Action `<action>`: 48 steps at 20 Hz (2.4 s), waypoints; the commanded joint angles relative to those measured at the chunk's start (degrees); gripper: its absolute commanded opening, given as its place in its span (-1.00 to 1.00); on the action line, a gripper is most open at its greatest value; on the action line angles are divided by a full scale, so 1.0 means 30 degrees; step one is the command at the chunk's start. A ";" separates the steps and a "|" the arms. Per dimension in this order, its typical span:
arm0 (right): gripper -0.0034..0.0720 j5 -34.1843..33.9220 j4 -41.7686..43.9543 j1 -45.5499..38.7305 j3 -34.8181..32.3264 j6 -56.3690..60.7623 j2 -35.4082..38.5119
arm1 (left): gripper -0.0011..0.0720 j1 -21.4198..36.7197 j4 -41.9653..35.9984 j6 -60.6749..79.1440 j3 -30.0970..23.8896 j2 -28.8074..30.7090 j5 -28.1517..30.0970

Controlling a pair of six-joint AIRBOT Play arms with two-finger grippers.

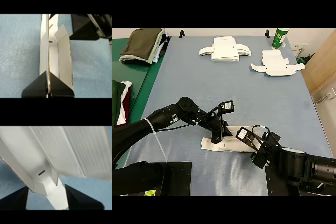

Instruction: Fold the box.

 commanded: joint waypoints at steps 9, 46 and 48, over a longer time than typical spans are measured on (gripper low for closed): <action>1.00 0.4699 1.3988 -1.2291 -0.1348 -2.3431 0.0160 | -0.93 -0.0007 0.0000 0.0007 0.0000 0.0000 0.0015; 0.90 0.5282 2.0130 -1.7537 -0.3242 -3.3397 -0.3264 | -0.93 -0.0007 0.0000 0.0007 -0.0007 0.0000 0.0029; 0.63 0.4408 2.0130 -1.7537 -0.3257 -3.3390 -0.2688 | -0.93 -0.0007 0.0000 0.0007 -0.0007 0.0000 0.0015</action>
